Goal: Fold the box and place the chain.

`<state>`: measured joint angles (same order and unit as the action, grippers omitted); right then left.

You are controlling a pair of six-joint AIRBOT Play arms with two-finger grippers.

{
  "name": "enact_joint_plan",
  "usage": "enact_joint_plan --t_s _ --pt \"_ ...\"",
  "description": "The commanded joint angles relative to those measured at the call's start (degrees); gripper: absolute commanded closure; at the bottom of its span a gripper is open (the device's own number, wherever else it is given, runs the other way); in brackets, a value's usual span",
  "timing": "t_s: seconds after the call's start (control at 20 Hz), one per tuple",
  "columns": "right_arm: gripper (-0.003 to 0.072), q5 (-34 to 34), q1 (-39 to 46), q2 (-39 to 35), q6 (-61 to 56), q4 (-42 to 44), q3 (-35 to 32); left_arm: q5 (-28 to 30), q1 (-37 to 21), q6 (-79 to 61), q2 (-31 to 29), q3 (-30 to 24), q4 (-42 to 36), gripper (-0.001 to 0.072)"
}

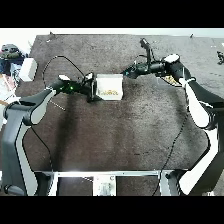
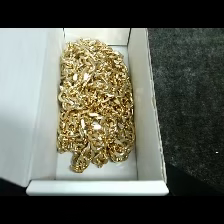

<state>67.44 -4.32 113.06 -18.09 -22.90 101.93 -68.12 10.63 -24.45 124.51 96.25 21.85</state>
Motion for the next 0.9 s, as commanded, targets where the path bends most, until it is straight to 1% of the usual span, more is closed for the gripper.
enact_joint_plan --t_s 0.0,0.2,0.25,0.3,0.5,0.6,0.75,0.85 --pt "0.0480 4.94 -1.01 0.83 4.00 -0.17 0.59 0.02 0.02 -0.02 0.00 0.04 0.02 0.0292" --pt "0.0478 11.10 -1.05 0.72 6.75 -0.46 0.59 0.02 0.02 -0.02 0.00 0.04 0.02 0.0292" --pt "0.0475 11.26 -1.29 0.63 6.75 -1.64 0.59 0.02 0.02 -0.02 0.00 0.04 0.02 0.0292" --pt "0.0393 10.80 -1.79 0.59 6.75 -3.56 0.59 0.02 0.02 0.00 0.00 0.04 0.02 0.0292" --pt "0.0385 8.90 -5.14 0.46 9.77 -8.39 0.59 0.00 0.02 0.00 0.00 0.04 0.02 0.0292" --pt "0.0383 6.54 -6.86 0.02 11.76 -11.04 0.59 0.02 0.02 0.00 0.00 0.04 0.02 0.0292" --pt "0.0384 3.65 -8.98 -1.31 14.10 -11.93 0.57 0.00 0.02 0.00 0.00 0.04 0.02 0.0292" --pt "0.0385 3.41 -9.84 -1.86 14.27 -12.04 0.55 0.00 0.02 0.00 0.00 0.04 0.02 0.0292"
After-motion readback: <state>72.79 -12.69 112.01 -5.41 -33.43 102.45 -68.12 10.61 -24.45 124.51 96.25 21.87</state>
